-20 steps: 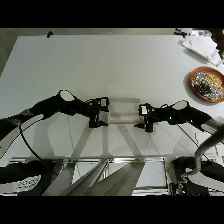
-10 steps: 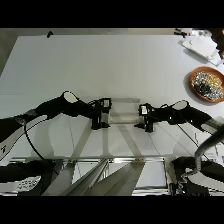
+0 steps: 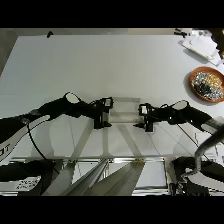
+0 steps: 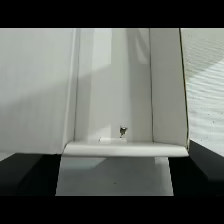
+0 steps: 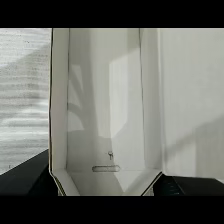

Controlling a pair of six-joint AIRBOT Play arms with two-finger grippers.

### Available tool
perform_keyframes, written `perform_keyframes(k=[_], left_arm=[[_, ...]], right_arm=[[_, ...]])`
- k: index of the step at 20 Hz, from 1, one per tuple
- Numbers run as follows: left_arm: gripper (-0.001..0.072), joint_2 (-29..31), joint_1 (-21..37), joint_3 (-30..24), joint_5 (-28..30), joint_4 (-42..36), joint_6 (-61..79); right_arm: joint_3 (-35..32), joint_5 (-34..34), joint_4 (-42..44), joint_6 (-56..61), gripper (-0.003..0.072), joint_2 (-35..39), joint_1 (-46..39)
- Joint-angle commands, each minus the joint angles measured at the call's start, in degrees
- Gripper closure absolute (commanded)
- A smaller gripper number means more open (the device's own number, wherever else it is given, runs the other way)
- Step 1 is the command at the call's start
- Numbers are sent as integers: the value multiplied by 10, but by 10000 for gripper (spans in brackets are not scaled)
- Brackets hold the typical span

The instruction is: Fold the box and place the chain.

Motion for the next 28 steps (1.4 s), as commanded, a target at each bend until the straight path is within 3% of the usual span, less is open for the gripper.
perform_keyframes(k=[1,2,3,5,7,9,17,22,28], left_arm=[[77,-3,-1,1,7,-2,0],[168,-3,-1,1,5,-2,0],[211,-3,-1,1,1,-2,0],[425,-3,-1,1,-12,-2,0],[466,-3,-1,1,-23,-2,0],[570,-3,-1,1,-26,-1,0],[574,-2,-1,1,-26,0,2],[573,-1,-5,1,45,3,65],[571,-1,-26,0,51,3,122]], right_arm=[[0,1,-1,0,221,0,0],[0,1,-1,0,221,0,0],[0,1,-1,0,221,0,0],[0,1,-1,0,221,0,0],[0,0,-1,0,221,0,0],[0,1,-1,0,221,0,0],[0,1,-1,-1,221,0,0],[0,1,-1,-1,221,0,0],[0,1,-1,0,221,0,0]])
